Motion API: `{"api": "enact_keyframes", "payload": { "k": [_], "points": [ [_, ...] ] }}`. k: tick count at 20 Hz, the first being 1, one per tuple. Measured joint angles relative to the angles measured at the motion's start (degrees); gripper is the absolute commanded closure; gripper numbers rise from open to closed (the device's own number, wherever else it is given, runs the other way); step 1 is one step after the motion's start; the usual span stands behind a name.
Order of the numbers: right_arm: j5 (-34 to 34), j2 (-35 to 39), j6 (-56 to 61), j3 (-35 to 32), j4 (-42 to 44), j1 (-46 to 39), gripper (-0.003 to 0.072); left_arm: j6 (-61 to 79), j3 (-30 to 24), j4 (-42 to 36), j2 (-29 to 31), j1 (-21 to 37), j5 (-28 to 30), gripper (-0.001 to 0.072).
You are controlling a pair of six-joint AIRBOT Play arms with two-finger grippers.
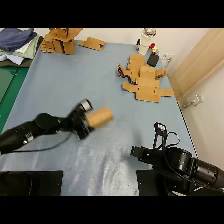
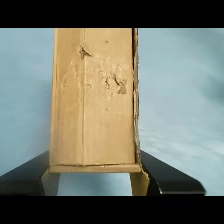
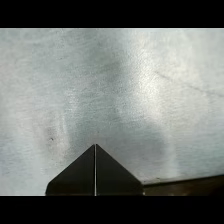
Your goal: Fold the box.
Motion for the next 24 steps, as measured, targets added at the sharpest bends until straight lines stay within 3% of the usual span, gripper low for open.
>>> {"api": "enact_keyframes", "payload": {
  "k": [5,8,11,18,24],
  "points": [
    [0.0,0.0,0.5,0.0,-1.8,-0.6,0.0683,-3.5,6.6,0.1,-4.5,20.0,4.1,0.0241],
    [0.1,0.0,0.9,0.0,-2.2,-1.7,0.0683,-6.4,16.2,0.1,-13.0,30.2,4.6,0.0242],
    [0.3,-0.1,1.0,0.0,-2.6,-3.2,0.0684,-11.4,28.2,0.1,-22.9,36.9,3.8,0.0241],
    [2.3,-0.1,1.1,0.0,-3.0,-5.5,0.0683,-21.7,53.0,4.2,-44.0,41.4,-0.3,0.0241],
    [4.0,-0.1,2.0,0.0,-4.3,-5.9,0.0683,-30.1,64.8,16.2,-54.7,40.2,-4.2,0.0241]
  ]
}}
